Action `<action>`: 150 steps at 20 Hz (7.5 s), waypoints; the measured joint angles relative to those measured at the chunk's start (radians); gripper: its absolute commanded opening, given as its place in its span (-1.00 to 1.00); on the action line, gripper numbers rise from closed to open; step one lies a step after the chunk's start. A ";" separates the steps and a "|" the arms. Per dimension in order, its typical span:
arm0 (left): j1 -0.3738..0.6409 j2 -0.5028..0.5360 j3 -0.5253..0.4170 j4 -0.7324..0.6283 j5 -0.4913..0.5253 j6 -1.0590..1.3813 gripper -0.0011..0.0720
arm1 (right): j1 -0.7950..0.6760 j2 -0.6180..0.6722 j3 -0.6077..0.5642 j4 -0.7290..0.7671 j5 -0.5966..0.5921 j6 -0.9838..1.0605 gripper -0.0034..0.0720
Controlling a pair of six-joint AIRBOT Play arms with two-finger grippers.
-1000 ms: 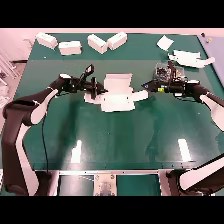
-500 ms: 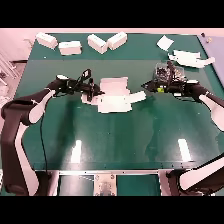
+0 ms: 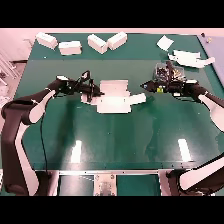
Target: Fold the box and place the chain.
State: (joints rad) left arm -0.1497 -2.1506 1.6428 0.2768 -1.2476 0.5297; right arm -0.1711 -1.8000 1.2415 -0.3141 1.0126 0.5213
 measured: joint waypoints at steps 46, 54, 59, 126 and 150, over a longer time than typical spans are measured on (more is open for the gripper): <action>0.000 0.000 0.000 0.000 0.010 0.002 -0.91 | 0.503 0.385 -0.441 -0.369 -0.541 -0.692 0.46; 0.000 0.000 0.000 0.000 0.011 0.002 -0.91 | 0.500 0.414 -0.396 -0.336 -0.570 -0.708 0.54; 0.000 0.000 0.000 0.000 0.008 0.002 -0.91 | 0.492 0.431 -0.391 -0.329 -0.567 -0.751 0.69; -0.004 -0.002 -0.001 0.002 -0.029 -0.006 -0.91 | 0.231 -0.091 0.096 -0.192 0.170 -0.948 0.82; -0.004 -0.002 -0.001 0.000 -0.027 -0.006 -0.91 | 0.254 -0.117 0.095 -0.184 0.155 -0.974 0.74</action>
State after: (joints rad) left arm -0.1539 -2.1525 1.6421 0.2771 -1.2751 0.5240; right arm 0.0826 -1.9167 1.3369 -0.4980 1.1679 -0.4522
